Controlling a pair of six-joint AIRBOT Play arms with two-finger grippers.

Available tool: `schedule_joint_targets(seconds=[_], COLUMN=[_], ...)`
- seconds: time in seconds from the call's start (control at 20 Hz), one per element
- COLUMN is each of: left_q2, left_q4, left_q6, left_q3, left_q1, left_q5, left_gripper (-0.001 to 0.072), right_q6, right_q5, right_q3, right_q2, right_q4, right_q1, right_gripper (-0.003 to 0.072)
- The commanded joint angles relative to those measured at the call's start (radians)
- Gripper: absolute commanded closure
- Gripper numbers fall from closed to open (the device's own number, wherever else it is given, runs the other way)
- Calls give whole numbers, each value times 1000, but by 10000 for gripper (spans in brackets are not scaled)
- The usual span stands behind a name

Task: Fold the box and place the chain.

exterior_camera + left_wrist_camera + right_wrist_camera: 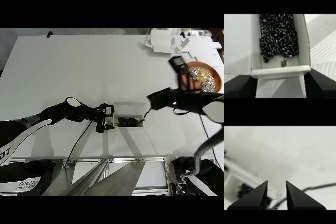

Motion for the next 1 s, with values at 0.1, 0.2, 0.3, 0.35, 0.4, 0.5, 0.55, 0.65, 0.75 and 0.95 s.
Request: schedule_joint_targets(seconds=[0.1, 0.2, 0.3, 0.35, 0.4, 0.5, 0.55, 0.65, 0.75, 0.95], left_q2=[1, 1, 1, 1, 1, 1, 1, 1, 1, 1], left_q4=[0, 0, 0, 0, 0, 0, 0, 0, 0, 0], left_q6=[0, 0, 0, 0, 0, 0, 0, 0, 0, 0], left_q3=[1, 1, 1, 1, 1, 1, 1, 1, 1, 1], left_q1=[0, 0, 0, 0, 0, 0, 0, 0, 0, 0], left_q5=[0, 0, 0, 0, 0, 0, 0, 0, 0, 0], left_gripper=[696, 696, 696, 696, 696, 696, 696, 696, 696, 696], right_q6=[21, 17, 17, 17, 17, 16, 16, 17, 16, 11], right_q5=[121, 139, 142, 142, 140, 126, 112, 79, 48, 6], right_q3=[50, 50, 50, 50, 50, 50, 50, 50, 50, 50], right_q2=[-126, -248, -367, -419, -460, -520, -539, -555, -557, -557], right_q4=[-146, -151, -141, -142, -143, -142, -142, -142, -139, -109], right_q1=[-237, -246, -246, -246, -246, -246, -246, -246, -246, -243], right_gripper=[460, 359, 358, 358, 358, 358, 358, 358, 359, 359])
